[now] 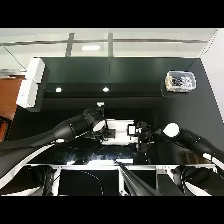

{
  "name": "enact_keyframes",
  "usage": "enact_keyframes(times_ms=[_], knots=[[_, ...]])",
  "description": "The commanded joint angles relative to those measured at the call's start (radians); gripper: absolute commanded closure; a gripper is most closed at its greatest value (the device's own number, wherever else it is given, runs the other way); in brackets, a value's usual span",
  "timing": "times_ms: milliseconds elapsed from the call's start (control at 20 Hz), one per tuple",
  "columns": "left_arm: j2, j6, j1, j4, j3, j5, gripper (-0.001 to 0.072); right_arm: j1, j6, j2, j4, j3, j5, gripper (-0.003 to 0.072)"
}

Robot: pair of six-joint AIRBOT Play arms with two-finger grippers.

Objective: Fold the box and place the chain.

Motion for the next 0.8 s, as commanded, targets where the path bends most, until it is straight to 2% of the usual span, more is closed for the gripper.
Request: enact_keyframes(times_ms=[0,150,200,250,500,550,750], knots=[[0.0,-0.002,0.0,0.002,0.006,-0.006,0.0459,0.0,0.002,0.0,0.001,0.0,0.0,0.026],[0.0,-0.001,0.0,0.002,0.009,-0.002,0.0461,0.0,0.002,0.0,0.001,0.0,0.0,0.0259],[0.0,-0.001,0.0,0.001,0.009,0.0,0.0515,0.0,0.002,0.0,0.001,0.0,0.0,0.0259],[0.0,0.0,-0.003,0.001,0.009,0.002,0.0672,0.0,0.002,0.0,0.001,0.0,0.0,0.0259],[0.0,0.001,-0.005,0.008,0.009,0.014,0.068,0.0,0.002,0.0,0.002,0.0,0.001,0.0247],[0.0,0.006,-0.005,0.014,0.009,0.009,0.0681,0.0,0.013,0.0,0.003,0.0,0.005,0.0224],[0.0,0.024,-0.004,0.067,0.009,-0.05,0.0682,-0.016,0.143,0.031,-0.055,0.01,0.032,0.0224]])
